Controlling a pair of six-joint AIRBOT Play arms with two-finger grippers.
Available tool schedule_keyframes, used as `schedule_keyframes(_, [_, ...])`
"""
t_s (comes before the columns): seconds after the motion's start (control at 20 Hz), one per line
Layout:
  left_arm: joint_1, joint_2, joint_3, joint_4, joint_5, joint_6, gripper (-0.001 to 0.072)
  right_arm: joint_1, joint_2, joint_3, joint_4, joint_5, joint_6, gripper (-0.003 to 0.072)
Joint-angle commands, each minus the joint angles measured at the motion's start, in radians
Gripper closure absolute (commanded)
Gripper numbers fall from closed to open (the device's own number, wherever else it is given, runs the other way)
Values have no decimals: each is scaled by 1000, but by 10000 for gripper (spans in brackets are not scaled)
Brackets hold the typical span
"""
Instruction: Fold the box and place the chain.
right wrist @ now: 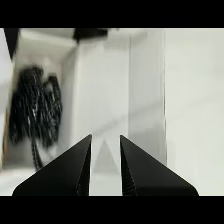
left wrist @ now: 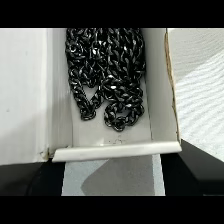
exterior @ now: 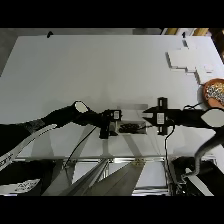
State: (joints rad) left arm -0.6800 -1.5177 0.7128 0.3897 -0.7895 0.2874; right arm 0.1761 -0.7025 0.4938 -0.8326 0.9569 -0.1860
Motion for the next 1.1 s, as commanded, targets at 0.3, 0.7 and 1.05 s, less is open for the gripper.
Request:
schedule_keyframes(0.3, [1, 0, 0, 0, 0, 0, 420, -128, -158, -4, -274, 27, 84, 509])
schedule_keyframes(0.7, [1, 0, 0, 0, 0, 0, 420, -128, -329, -4, -324, 48, 21, 509])
schedule_keyframes(1.05, [1, 0, 0, 0, 0, 0, 420, -128, -393, -4, -324, 31, 19, 534])
